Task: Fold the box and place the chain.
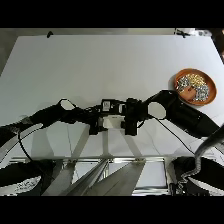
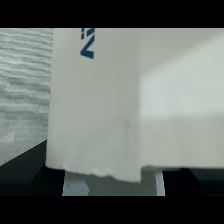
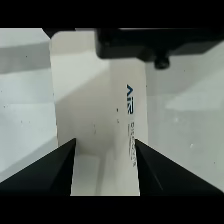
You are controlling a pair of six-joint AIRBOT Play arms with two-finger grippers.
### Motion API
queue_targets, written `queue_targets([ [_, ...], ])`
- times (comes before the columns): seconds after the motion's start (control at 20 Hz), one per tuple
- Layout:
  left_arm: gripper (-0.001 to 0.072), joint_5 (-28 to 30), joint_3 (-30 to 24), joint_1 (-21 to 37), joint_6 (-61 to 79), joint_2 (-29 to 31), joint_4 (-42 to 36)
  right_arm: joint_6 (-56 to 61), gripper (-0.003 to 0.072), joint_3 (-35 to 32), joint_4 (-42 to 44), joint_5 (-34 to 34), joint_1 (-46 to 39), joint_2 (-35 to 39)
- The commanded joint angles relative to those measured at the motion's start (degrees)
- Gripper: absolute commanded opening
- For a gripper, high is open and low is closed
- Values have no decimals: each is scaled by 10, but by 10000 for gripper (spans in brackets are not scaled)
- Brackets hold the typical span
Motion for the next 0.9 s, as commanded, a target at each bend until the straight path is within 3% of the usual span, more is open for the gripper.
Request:
queue_targets([
  [0.0, 332, 0, 0, 0, 0, 0, 0, -4, 421, 0, 21, -9, 0, -10],
  [0.75, 332, 0, 0, 0, 0, 0, 0, 31, 352, 0, -37, -23, 0, -34],
  [0.85, 332, 0, 0, 0, 0, 0, 0, 31, 316, 0, -38, -27, 0, -34],
])
